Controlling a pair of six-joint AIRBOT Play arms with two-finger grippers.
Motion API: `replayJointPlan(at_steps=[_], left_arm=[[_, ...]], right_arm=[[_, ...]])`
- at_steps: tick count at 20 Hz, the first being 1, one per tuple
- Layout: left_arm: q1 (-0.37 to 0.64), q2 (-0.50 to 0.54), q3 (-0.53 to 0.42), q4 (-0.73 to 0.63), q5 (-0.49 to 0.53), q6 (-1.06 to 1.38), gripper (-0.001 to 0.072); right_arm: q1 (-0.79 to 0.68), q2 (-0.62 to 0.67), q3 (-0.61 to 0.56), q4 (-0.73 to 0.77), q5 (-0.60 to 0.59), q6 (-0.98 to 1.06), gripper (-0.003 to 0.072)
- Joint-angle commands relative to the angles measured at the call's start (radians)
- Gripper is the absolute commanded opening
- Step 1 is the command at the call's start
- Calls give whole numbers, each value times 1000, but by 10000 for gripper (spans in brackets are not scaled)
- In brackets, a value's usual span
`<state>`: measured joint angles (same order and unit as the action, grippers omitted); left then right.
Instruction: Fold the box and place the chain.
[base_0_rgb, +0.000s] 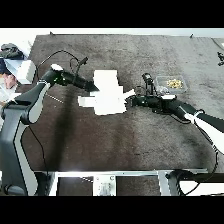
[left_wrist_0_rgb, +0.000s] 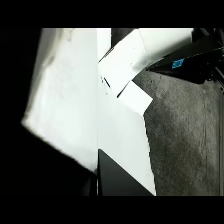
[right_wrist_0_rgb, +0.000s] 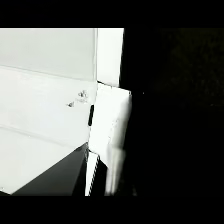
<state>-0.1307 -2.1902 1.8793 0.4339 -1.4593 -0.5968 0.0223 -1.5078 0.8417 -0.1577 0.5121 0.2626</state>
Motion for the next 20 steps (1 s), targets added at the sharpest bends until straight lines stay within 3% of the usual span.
replayJointPlan(at_steps=[1, 7, 14, 20], left_arm=[[0, 1, 1, -1, -27, 80, 12], [1, 3, 1, -1, -32, 298, 11], [1, 47, -8, 0, -37, 591, 5], [1, 161, -239, -51, 129, 857, 5]], right_arm=[[-31, 30, 0, -73, 17, 5, 299], [-210, 148, 0, -138, 96, 55, 299], [-235, 152, 0, -154, 109, 55, 299], [-235, 152, 0, -153, 109, 55, 299]])
